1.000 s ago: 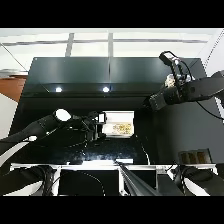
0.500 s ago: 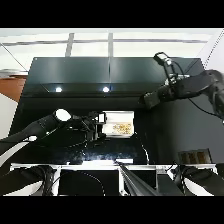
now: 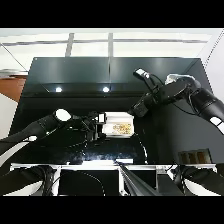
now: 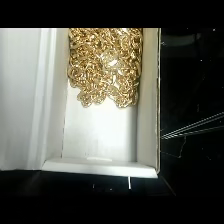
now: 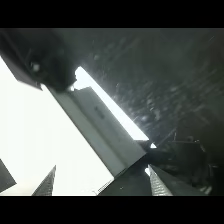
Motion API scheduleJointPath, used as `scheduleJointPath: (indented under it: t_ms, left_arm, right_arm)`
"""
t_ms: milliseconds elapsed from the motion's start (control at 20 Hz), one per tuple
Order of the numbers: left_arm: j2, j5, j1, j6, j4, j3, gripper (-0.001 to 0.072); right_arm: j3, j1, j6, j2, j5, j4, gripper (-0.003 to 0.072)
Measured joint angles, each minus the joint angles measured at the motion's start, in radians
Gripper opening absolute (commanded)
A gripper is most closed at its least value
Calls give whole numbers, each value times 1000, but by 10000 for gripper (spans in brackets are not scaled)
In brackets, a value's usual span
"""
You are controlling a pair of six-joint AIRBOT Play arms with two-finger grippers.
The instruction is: Fold the box and place the chain.
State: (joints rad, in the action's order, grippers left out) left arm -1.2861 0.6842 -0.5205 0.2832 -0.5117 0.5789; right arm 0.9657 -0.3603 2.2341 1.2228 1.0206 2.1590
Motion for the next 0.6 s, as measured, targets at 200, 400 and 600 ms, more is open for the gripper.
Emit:
scheduleJointPath:
  t_ms: [200,400,600]
  left_arm:
    - [0,0,0,0,0,0,350]
    - [0,0,0,0,0,0,350]
    - [0,0,0,0,-1,0,351]
  right_arm:
    - [-68,-2,74,5,2,32,703]
    - [-86,-2,131,2,3,58,703]
    - [-60,0,153,-45,37,64,704]
